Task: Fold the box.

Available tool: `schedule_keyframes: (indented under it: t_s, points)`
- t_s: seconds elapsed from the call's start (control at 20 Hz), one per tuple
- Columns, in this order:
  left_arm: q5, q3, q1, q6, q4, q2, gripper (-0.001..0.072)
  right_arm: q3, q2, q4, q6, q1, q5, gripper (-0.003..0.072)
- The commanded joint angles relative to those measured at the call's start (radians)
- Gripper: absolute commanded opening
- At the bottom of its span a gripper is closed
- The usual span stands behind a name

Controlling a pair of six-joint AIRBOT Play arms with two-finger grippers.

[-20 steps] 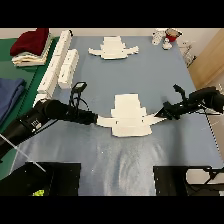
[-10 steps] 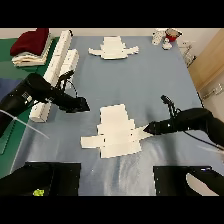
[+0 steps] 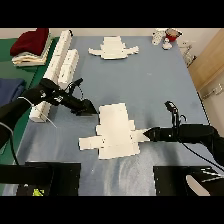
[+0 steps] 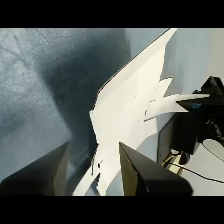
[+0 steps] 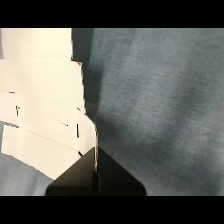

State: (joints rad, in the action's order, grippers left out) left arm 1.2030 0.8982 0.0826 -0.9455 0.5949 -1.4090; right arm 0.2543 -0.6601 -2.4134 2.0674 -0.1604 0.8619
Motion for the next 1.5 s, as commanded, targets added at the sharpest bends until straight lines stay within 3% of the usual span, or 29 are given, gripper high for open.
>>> schedule_keyframes:
  t_s: [0.0,0.3,0.5,0.55,0.6,0.65,1.45]
  points:
    - [0.024,0.026,0.019,0.128,-0.079,-0.117,0.0471,-0.006,0.013,0.001,-0.014,-0.004,-0.009,0.0007]
    - [0.146,0.196,0.097,0.252,-0.079,-0.283,0.0471,-0.006,0.013,0.008,-0.019,-0.004,-0.007,0.0007]
    - [0.22,0.276,0.135,0.281,-0.076,-0.322,0.047,-0.006,0.011,0.023,-0.037,-0.004,-0.007,0.0007]
    - [0.235,0.285,0.136,0.292,-0.069,-0.324,0.042,-0.006,0.011,0.027,-0.045,-0.004,-0.008,0.0007]
    - [0.251,0.286,0.136,0.31,-0.069,-0.324,0.0264,-0.006,0.011,0.028,-0.048,-0.004,-0.008,0.0007]
    - [0.262,0.286,0.136,0.318,-0.063,-0.325,0.0215,-0.006,0.011,0.032,-0.049,-0.004,-0.008,0.0007]
    - [0.265,0.286,0.18,0.351,-0.049,-0.341,0.0214,-0.006,0.011,0.039,-0.053,-0.004,-0.009,0.0008]
